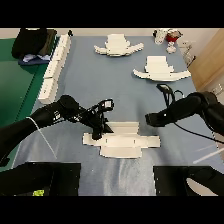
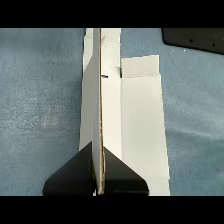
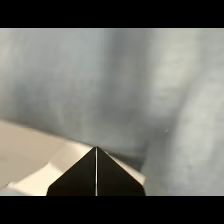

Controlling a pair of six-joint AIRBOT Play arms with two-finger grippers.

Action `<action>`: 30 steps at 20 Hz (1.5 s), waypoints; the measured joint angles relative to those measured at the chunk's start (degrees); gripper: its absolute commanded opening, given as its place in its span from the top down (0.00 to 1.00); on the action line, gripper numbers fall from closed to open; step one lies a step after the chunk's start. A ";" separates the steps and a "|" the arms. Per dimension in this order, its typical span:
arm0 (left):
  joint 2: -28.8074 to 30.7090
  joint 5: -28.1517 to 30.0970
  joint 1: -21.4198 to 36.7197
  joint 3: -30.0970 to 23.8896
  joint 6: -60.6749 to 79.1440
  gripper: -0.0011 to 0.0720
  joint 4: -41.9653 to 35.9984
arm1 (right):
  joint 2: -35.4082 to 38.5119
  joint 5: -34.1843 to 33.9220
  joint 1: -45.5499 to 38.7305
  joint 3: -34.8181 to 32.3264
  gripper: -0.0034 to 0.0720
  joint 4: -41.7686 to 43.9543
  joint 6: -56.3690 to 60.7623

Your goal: Fold the box.

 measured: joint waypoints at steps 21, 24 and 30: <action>0.00 0.00 0.00 0.00 -0.17 0.97 0.04 | 8.61 9.70 43.45 -10.82 0.44 -15.72 5.35; 0.00 0.00 0.00 0.00 -0.17 0.97 0.04 | 8.85 9.77 44.37 -10.84 0.45 -15.63 4.07; 0.00 0.00 0.00 0.00 -0.17 0.97 0.02 | 9.25 7.65 52.00 -11.32 0.25 -20.24 2.34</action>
